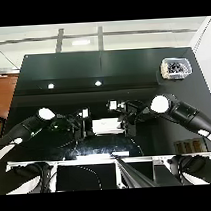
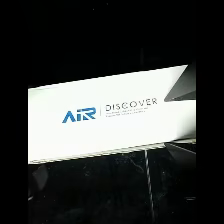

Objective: Fold the box and place the chain.

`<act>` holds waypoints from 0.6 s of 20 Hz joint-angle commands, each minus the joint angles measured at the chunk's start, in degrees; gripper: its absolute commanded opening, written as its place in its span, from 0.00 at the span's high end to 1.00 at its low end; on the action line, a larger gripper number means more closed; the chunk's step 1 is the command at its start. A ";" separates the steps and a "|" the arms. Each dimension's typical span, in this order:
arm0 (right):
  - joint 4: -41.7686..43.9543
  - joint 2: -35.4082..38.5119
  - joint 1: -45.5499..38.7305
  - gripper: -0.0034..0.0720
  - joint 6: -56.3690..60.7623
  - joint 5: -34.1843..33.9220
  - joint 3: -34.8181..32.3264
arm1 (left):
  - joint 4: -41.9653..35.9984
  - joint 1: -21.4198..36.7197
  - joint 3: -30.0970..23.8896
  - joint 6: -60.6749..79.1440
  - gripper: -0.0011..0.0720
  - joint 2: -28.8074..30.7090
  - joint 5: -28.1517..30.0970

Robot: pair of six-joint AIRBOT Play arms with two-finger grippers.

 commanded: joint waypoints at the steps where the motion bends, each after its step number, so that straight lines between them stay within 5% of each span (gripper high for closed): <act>1: -0.09 -0.07 0.04 0.53 0.28 0.48 0.02 | 0.00 0.00 0.04 0.00 0.35 -0.02 0.07; 12: -0.74 -0.81 0.04 0.53 0.28 0.52 0.00 | 0.00 0.00 0.04 0.00 0.35 -0.02 0.07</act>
